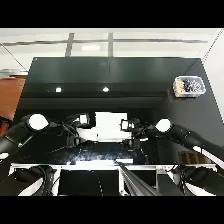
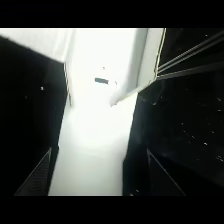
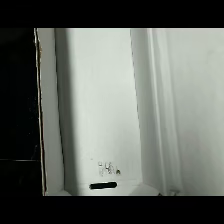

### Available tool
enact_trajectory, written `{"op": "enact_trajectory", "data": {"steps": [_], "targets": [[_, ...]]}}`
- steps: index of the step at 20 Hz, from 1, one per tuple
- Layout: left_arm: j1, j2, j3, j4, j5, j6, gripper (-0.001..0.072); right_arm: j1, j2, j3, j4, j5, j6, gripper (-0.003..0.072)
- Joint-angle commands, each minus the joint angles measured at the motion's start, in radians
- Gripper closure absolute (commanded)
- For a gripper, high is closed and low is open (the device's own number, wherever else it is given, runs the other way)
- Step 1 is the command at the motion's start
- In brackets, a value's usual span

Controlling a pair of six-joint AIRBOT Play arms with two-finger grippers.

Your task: Fold the box and place the chain.

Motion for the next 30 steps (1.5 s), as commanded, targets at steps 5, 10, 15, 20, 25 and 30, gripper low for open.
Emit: {"op": "enact_trajectory", "data": {"steps": [5, 10, 15, 20, 25, 30], "targets": [[-0.074, -0.121, -0.004, -0.142, 0.094, 0.167, 0.0047, 0.0, 0.0, 0.001, 0.0, 0.0, 0.0, 0.0164], [-0.074, -0.121, -0.004, -0.149, 0.096, 0.171, 0.024, 0.0, 0.0, 0.001, 0.0, 0.0, 0.0, 0.0164], [-0.074, -0.121, -0.004, -0.15, 0.097, 0.183, 0.0321, 0.0, 0.0, 0.001, 0.0, 0.0, 0.0, 0.0164], [-0.075, -0.121, -0.003, -0.147, 0.121, 0.19, 0.0322, 0.0, 0.0, 0.001, 0.0, 0.0, 0.0, 0.0164], [-0.075, -0.121, -0.003, -0.182, 0.119, 0.219, 0.0363, 0.0, 0.0, 0.001, 0.0, 0.0, 0.0, 0.0164], [-0.075, -0.121, -0.003, -0.255, 0.114, 0.241, 0.0444, 0.0, 0.0, 0.001, 0.0, 0.0, 0.0, 0.0164]]}}
